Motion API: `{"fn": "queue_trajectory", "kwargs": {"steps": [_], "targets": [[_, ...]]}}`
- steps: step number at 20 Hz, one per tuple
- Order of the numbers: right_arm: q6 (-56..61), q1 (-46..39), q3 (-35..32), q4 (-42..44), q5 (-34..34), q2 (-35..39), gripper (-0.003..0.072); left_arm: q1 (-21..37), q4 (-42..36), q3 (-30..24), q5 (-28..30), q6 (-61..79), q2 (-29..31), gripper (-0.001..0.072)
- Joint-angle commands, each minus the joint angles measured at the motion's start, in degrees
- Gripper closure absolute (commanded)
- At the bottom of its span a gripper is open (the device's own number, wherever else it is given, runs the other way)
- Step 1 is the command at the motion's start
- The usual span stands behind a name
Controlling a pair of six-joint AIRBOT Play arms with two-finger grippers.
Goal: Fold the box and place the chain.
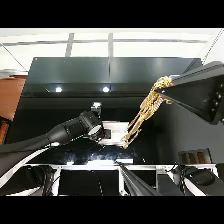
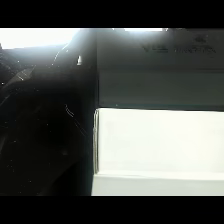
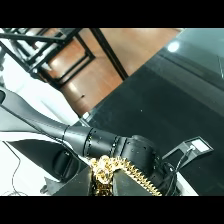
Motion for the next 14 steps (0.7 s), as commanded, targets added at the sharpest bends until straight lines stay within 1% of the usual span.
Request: {"fn": "queue_trajectory", "kwargs": {"steps": [1,8,14], "targets": [[0.2,0.2,-0.9,-0.4,-0.4,0.0,0.0663,0.0,0.0,0.0,0.0,0.0,0.0,0.0679],[0.0,0.2,-4.6,0.3,-2.6,-0.2,0.0664,0.0,0.0,0.0,0.0,0.0,0.0,0.0679],[-2.0,1.1,-4.7,4.1,-3.5,-3.3,0.0664,0.0,0.0,0.0,0.1,0.0,0.0,0.0679]]}}
